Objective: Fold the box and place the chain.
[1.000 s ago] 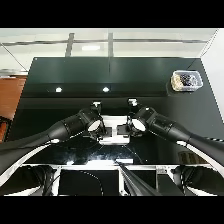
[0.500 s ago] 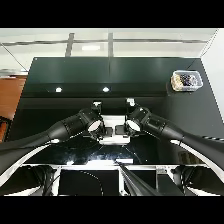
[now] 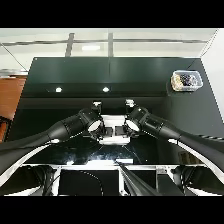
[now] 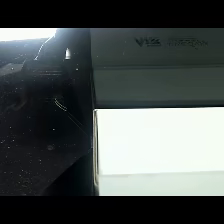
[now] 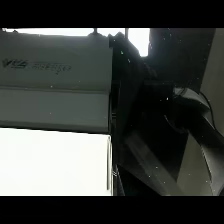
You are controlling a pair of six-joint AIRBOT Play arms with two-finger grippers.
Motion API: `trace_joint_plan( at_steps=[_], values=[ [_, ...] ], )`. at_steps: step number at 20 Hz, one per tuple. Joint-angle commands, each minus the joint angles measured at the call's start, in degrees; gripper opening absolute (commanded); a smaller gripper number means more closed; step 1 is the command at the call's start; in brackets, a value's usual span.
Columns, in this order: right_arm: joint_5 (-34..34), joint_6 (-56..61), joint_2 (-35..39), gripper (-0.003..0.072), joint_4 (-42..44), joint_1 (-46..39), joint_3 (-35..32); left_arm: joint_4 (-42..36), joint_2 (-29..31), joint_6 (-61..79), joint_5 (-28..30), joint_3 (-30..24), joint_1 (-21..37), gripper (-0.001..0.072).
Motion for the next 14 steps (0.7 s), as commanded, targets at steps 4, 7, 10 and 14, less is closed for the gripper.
trace_joint_plan(
  at_steps=[4, 7, 10, 14],
  values=[
    [-0.09, -0.04, -0.50, 0.0186, 0.22, -0.07, 0.04, 0.02, -0.02, 0.00, -0.02, -0.02, 0.02, 0.0030],
    [-0.57, -0.04, -1.42, 0.0185, 1.70, -0.04, 0.04, 0.00, -0.02, 0.00, -0.04, -0.02, 0.02, 0.0030],
    [-0.96, -0.07, -1.42, 0.0015, 1.92, -0.04, 0.04, 0.02, -0.02, 0.00, -0.02, -0.02, 0.02, 0.0030],
    [-0.96, -0.04, -1.42, 0.0015, 1.92, -0.04, 0.04, 0.02, -0.02, 0.00, -0.02, -0.02, 0.02, 0.0030]
  ],
)
